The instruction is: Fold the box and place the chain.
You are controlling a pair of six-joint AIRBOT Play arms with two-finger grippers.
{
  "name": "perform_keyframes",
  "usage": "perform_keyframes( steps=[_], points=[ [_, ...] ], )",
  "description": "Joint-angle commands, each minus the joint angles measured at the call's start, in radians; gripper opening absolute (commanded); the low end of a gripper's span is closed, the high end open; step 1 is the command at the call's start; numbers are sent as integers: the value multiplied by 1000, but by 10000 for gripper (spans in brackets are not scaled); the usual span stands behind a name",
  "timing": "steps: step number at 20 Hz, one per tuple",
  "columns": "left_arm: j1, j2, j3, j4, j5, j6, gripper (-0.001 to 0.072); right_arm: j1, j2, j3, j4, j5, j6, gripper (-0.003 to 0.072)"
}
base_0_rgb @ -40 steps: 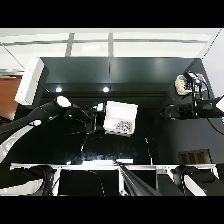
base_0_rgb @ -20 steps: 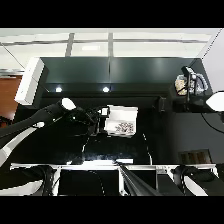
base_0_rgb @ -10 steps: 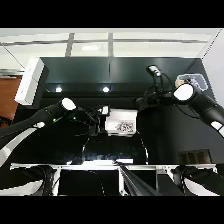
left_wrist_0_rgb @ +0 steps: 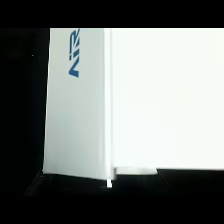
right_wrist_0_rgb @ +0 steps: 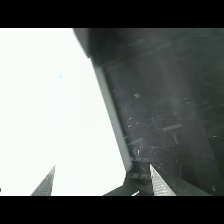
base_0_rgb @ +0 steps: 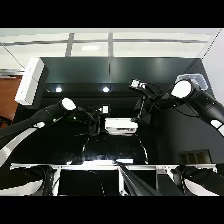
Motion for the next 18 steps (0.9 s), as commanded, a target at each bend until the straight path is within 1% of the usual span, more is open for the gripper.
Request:
perform_keyframes(
  steps=[1, 6, 10, 15, 18],
  points=[
    [-1, -1, 0, 1, -2, -1, 353, 12, 2, -10, 28, 60, -90, 679],
    [0, -1, 0, 1, -2, 0, 353, 16, 2, -72, 68, 12, -148, 679],
    [-1, -1, 0, 1, -2, 0, 353, 16, 1, -81, 69, -27, -188, 679],
    [-1, -1, 0, 2, -3, 4, 353, 32, -5, -87, 70, -34, -222, 679],
    [-1, -1, 0, 2, -4, 4, 353, 56, -5, -87, 69, -87, -225, 678]
  ],
)
